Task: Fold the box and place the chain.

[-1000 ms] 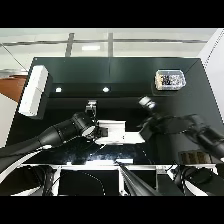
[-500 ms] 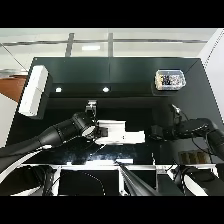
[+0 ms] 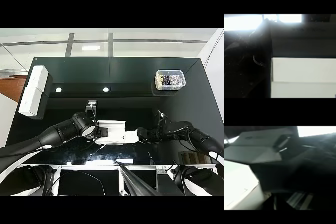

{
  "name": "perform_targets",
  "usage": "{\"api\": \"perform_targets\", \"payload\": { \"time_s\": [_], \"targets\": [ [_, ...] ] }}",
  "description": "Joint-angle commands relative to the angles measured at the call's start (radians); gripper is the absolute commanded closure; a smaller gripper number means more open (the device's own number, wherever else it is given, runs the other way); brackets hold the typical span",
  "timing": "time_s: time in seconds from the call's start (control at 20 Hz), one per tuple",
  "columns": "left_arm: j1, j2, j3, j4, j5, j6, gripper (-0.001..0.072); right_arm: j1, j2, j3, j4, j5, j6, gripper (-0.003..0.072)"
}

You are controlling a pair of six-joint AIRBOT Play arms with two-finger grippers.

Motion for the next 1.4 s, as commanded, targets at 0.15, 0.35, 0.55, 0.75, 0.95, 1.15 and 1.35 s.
{"api": "perform_targets", "payload": {
  "time_s": [0.15, 0.35, 0.55, 0.75, 0.95, 1.15, 1.35],
  "targets": [
    [0.0, 0.0, 0.0, 0.0, 0.0, 0.006, 0.0679, 0.055, -0.008, 0.137, -0.002, -0.105, -0.049, 0.0165],
    [0.0, 0.0, 0.0, 0.001, -0.002, 0.023, 0.0679, 0.058, -0.009, 0.18, -0.004, -0.11, -0.034, 0.0166],
    [0.001, 0.0, 0.0, 0.0, -0.008, 0.023, 0.0679, 0.1, -0.009, 0.18, -0.014, -0.092, -0.021, 0.0168],
    [0.001, 0.0, 0.0, 0.0, -0.007, 0.023, 0.0679, 0.195, -0.01, 0.18, -0.118, -0.012, 0.106, 0.0204],
    [0.001, 0.0, 0.0, 0.001, -0.007, 0.023, 0.0679, 0.27, -0.033, 0.182, -0.144, 0.072, 0.166, 0.0207],
    [0.0, 0.0, 0.0, 0.0, -0.008, 0.023, 0.0679, 0.323, -0.071, 0.23, -0.258, 0.099, 0.275, 0.0207],
    [0.0, 0.0, 0.0, 0.0, -0.008, 0.023, 0.0679, 0.402, -0.137, 0.344, -0.521, 0.039, 0.489, 0.0207]
  ]
}}
